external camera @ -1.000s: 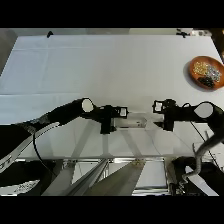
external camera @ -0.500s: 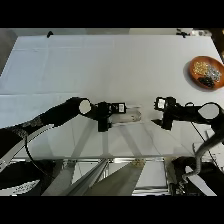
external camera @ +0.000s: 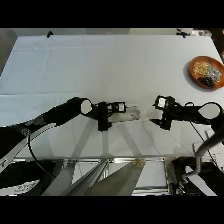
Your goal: Fold the box and place the chain.
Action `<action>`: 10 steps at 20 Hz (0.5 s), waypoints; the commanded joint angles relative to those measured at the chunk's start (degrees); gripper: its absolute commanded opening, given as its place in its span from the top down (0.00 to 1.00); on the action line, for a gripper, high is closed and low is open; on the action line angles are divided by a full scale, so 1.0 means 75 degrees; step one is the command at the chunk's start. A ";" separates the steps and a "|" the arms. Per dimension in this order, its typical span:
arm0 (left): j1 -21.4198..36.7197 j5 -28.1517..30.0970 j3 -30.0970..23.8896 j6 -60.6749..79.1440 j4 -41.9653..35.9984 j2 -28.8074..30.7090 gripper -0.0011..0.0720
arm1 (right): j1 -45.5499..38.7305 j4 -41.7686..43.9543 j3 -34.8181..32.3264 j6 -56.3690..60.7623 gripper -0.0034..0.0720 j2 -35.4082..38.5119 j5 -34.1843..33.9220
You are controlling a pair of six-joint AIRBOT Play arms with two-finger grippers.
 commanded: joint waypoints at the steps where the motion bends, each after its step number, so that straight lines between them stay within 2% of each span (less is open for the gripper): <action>1: -0.0006 0.0291 -0.0006 -0.0006 0.0055 -0.0085 0.61 | 0.0003 0.0111 0.0000 -0.0003 0.06 -0.0067 0.0017; 2: -0.0006 0.0291 -0.0006 -0.0006 0.0055 -0.0085 0.61 | 0.0003 0.0117 0.0000 -0.0012 0.07 -0.0099 0.0017; 4: -0.0006 0.0289 -0.0006 -0.0006 0.0055 -0.0085 0.61 | 0.0003 0.0125 -0.0003 -0.0204 0.17 -0.0105 0.0023; 5: -0.0006 0.0283 -0.0006 -0.0003 0.0055 -0.0085 0.61 | 0.0003 0.0163 0.0000 -0.0277 0.20 -0.0105 0.0020; 10: -0.0006 0.0131 -0.0006 0.0289 0.0058 -0.0082 0.61 | 0.0003 0.0440 -0.0003 -0.0761 0.20 -0.0157 0.0015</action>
